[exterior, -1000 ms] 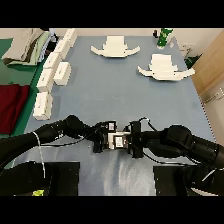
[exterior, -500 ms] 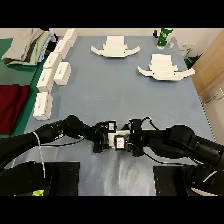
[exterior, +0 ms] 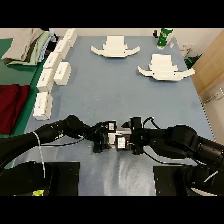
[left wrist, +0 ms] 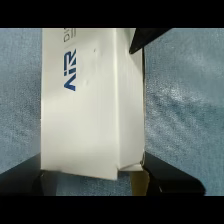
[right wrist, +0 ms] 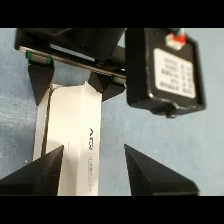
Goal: Fold the box.
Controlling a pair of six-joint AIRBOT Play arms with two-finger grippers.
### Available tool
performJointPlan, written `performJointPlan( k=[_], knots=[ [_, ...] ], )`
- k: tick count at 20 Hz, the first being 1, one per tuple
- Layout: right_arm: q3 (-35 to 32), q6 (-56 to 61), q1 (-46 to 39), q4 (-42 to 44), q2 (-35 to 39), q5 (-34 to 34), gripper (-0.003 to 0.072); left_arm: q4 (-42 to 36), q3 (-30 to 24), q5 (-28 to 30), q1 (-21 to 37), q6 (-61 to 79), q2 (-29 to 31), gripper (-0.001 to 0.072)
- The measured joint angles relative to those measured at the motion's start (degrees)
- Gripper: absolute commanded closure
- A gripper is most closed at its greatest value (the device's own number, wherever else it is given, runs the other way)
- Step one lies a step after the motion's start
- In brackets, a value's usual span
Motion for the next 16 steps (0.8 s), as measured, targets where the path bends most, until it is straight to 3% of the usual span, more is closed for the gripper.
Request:
performJointPlan(
  k=[3,4,6,8,11,16],
  knots=[
    [0.0,0.0,-0.1,-0.1,-0.1,0.5,0.0223,0.0,0.0,0.0,0.0,0.0,0.0,0.0172],
    [0.0,0.0,-0.1,-0.2,-0.2,0.7,0.0287,0.0,0.0,0.0,0.0,0.0,0.0,0.0172],
    [0.0,0.0,-0.1,-0.1,-0.5,0.8,0.0289,0.0,0.0,0.0,0.0,-0.1,0.0,0.0172],
    [0.0,0.0,-0.1,0.3,-1.1,0.7,0.0423,0.0,0.0,0.0,0.0,-0.1,0.0,0.0172],
    [0.0,0.0,-0.1,1.1,-1.8,0.6,0.0474,0.0,0.0,0.0,0.0,-0.1,0.0,0.0172],
    [0.0,0.0,0.0,2.9,-2.3,0.5,0.0474,0.0,0.0,0.0,0.0,0.0,0.0,0.0172]
  ],
)
